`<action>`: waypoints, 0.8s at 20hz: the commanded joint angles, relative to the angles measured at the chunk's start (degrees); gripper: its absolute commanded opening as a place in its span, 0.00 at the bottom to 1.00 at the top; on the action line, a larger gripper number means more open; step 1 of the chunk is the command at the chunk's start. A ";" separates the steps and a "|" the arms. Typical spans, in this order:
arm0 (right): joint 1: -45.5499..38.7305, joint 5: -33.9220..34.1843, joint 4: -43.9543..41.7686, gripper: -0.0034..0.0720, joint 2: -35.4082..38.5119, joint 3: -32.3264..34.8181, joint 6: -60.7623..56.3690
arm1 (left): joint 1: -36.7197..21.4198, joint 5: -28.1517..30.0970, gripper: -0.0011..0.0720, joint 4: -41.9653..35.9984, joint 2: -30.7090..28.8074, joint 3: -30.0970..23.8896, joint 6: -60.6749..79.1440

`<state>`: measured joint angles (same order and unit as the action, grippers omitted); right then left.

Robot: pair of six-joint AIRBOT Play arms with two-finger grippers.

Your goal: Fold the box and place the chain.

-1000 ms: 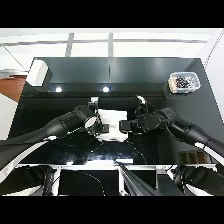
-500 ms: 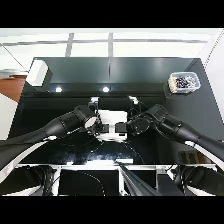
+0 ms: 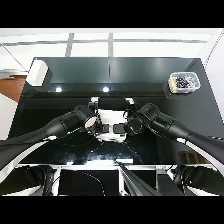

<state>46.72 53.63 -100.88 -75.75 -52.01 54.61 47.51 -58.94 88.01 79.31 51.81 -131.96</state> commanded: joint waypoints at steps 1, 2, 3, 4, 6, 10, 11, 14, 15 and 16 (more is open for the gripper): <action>0.90 3.06 4.39 0.44 -0.61 -1.33 -1.81 | -0.02 -0.04 0.05 -0.02 0.02 -0.02 -0.02; 1.49 4.17 6.32 0.44 -0.94 -1.84 -2.78 | -0.02 -0.04 0.05 -0.02 0.02 -0.02 -0.04; 1.92 4.79 7.39 0.44 -1.29 -2.27 -3.39 | -0.02 -0.04 0.05 -0.02 0.02 -0.02 -0.04; 2.14 4.87 7.63 0.44 -1.75 -2.69 -3.80 | -0.02 -0.04 0.05 -0.02 0.02 -0.02 -0.04; 2.45 4.98 7.78 0.44 -3.04 -3.67 -4.42 | -0.02 -0.04 0.05 -0.02 0.02 -0.02 -0.04; 2.45 5.60 7.96 0.33 -4.92 -4.42 -4.44 | -0.02 -0.04 0.05 -0.02 0.02 -0.02 -0.04; 2.45 5.64 7.91 0.33 -5.11 -4.42 -4.48 | -0.02 -0.04 0.05 -0.02 0.02 -0.02 -0.04; 2.43 5.60 7.96 0.29 -5.25 -4.42 -4.55 | -0.02 -0.04 0.05 -0.02 0.02 -0.02 -0.04; 2.43 5.62 7.98 0.29 -5.31 -4.42 -4.76 | -0.02 -0.07 0.05 -0.02 0.02 -0.02 -0.04; 2.43 5.60 7.96 0.29 -5.51 -4.42 -4.94 | -0.02 -0.07 0.05 -0.02 0.02 -0.02 -0.02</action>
